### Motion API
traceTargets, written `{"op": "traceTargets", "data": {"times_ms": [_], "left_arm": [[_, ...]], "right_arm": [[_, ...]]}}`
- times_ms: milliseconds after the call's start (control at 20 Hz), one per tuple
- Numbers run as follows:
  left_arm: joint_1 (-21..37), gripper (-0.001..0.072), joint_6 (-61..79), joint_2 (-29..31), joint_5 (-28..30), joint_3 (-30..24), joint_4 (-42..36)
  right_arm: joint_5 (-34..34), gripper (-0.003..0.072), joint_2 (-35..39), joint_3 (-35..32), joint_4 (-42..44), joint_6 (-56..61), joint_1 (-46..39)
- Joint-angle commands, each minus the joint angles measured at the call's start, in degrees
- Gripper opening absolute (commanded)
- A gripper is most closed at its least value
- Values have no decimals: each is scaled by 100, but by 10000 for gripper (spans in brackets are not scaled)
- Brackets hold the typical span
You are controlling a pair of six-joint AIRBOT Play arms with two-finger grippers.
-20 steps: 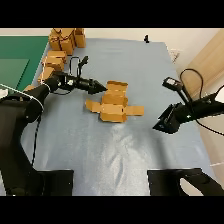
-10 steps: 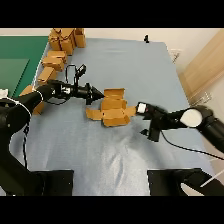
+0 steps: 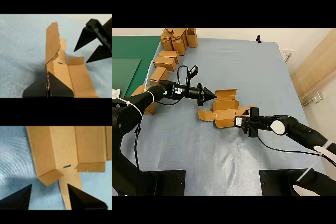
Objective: Fold the box.
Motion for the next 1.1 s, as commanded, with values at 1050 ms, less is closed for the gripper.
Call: {"op": "traceTargets", "data": {"times_ms": [1050], "left_arm": [[0, 15, -308, 7, -214, -2, 179]], "right_arm": [[-1805, 719, -505, 17, 1834, -520, 345]]}}
